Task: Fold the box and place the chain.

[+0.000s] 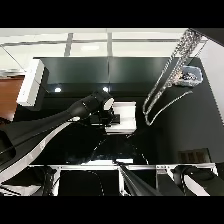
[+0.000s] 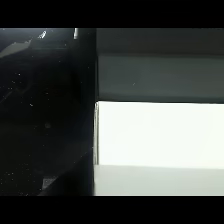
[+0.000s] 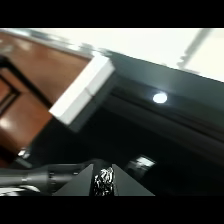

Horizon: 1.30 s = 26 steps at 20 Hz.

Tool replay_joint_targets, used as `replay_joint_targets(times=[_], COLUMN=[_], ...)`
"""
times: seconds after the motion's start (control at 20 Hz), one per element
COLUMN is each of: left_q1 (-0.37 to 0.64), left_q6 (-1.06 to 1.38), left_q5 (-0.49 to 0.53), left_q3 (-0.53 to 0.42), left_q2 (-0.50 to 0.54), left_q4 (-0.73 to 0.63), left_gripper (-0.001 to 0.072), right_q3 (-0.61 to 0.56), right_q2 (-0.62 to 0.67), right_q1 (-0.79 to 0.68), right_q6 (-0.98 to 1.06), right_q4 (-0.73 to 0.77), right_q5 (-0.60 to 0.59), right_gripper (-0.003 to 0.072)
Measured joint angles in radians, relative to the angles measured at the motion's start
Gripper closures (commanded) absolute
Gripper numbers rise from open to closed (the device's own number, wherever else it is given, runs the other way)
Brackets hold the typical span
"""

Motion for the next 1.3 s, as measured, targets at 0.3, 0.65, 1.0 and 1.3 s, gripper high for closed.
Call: replay_joint_targets(times=[0.3, 0.65, 1.0, 1.3], left_q1=[0.000, 0.000, 0.005, 0.006], left_q6=[0.000, 0.000, 0.000, 0.000], left_q5=[0.000, 0.000, 0.000, -0.001], left_q3=[0.000, 0.000, 0.000, 0.000], left_q2=[0.000, 0.000, 0.000, 0.000], left_q4=[0.000, 0.000, 0.000, 0.001], left_gripper=[0.0680, 0.0680, 0.0680, 0.0680], right_q3=[-0.002, -0.056, -0.340, -0.473], right_q2=[-0.036, -0.055, -0.058, -0.058], right_q1=[0.016, 0.050, 0.073, 0.077], right_q6=[-0.011, -0.014, -0.026, -0.044], right_q4=[0.087, 0.103, 0.066, 0.085], right_q5=[0.026, 0.069, 0.050, 0.015], right_gripper=[0.0677, 0.0677, 0.0676, 0.0676])
